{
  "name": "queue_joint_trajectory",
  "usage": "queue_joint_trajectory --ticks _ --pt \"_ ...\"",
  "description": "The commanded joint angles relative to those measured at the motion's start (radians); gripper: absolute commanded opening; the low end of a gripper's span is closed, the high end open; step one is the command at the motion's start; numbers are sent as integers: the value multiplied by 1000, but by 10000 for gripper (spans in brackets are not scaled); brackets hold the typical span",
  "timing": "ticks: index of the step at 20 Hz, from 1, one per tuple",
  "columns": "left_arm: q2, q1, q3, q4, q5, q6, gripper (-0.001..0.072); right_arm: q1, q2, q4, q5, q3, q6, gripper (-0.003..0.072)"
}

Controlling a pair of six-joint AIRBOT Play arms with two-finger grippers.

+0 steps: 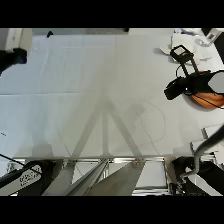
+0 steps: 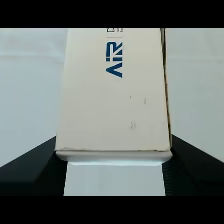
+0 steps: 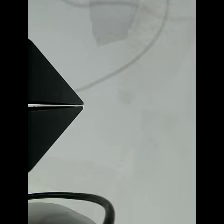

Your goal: Fold the box and place the chain.

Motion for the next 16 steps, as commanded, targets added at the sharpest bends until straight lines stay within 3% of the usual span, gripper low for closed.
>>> queue_joint_trajectory --ticks 1,12,15,16 --pt "-82 16 0 241 -70 -214 5 0 1 0 0 1 0 11" --pt "-393 16 0 219 -153 -203 6 0 1 0 0 1 0 11" --pt "-429 16 0 219 -164 -203 7 0 1 0 0 1 0 11" --pt "-428 16 0 220 -164 -203 41 0 1 0 0 1 0 11"
